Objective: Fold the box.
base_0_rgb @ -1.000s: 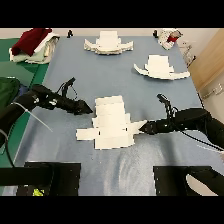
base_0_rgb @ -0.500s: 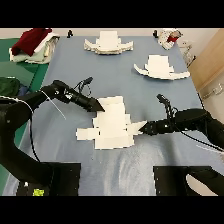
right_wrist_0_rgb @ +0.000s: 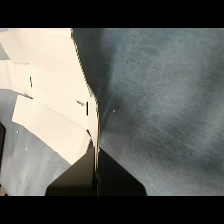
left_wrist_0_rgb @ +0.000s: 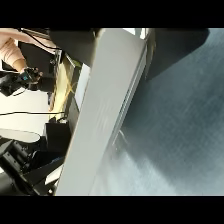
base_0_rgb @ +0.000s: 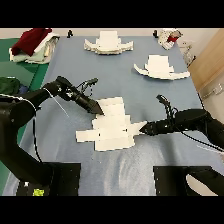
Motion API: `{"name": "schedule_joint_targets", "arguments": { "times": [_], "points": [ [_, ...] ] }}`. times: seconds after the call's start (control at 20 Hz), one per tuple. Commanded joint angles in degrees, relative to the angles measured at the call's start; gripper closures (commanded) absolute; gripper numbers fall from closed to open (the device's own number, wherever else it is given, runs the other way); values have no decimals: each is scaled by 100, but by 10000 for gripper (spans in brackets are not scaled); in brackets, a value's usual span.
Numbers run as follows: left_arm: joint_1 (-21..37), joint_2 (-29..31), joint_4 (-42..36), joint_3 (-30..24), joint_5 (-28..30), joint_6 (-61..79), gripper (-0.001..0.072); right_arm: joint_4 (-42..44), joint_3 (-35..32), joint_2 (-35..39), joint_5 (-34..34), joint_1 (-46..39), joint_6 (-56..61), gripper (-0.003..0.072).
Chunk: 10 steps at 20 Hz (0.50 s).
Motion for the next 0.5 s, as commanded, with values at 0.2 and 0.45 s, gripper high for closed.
{"name": "schedule_joint_targets", "arguments": {
  "times": [0.2, 0.45],
  "points": [
    [-7, -4, 76, 116, -149, 175, 677, -15, -4, 2, -46, 2, 0, 681],
    [-7, -4, 76, 116, -273, 323, 694, -15, -4, 2, -42, 2, 0, 680]
  ]
}}
